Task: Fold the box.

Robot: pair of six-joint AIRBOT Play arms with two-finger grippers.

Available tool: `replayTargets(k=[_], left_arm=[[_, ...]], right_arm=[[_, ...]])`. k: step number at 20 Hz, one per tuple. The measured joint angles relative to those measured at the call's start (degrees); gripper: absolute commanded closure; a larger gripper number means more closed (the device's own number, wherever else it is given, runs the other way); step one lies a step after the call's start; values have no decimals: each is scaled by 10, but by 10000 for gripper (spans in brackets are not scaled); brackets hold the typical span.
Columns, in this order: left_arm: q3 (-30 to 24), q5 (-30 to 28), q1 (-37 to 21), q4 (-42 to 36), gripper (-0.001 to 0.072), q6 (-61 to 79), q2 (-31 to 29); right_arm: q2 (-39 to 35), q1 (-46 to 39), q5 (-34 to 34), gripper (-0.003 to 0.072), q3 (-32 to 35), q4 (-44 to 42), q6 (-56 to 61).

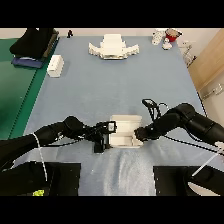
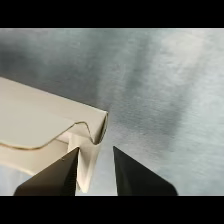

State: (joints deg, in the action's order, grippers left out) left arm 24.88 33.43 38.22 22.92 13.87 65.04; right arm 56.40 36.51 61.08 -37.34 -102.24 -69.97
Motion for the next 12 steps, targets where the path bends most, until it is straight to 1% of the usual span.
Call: replayTargets(k=[5,9,12], left_arm=[[0,0,0,0,183,0,0],[0,0,0,0,183,0,0],[0,0,0,0,183,0,0]], right_arm=[[52,78,5,344,-32,64,139],[95,110,9,352,-49,103,222],[111,117,17,651,-54,117,258]])
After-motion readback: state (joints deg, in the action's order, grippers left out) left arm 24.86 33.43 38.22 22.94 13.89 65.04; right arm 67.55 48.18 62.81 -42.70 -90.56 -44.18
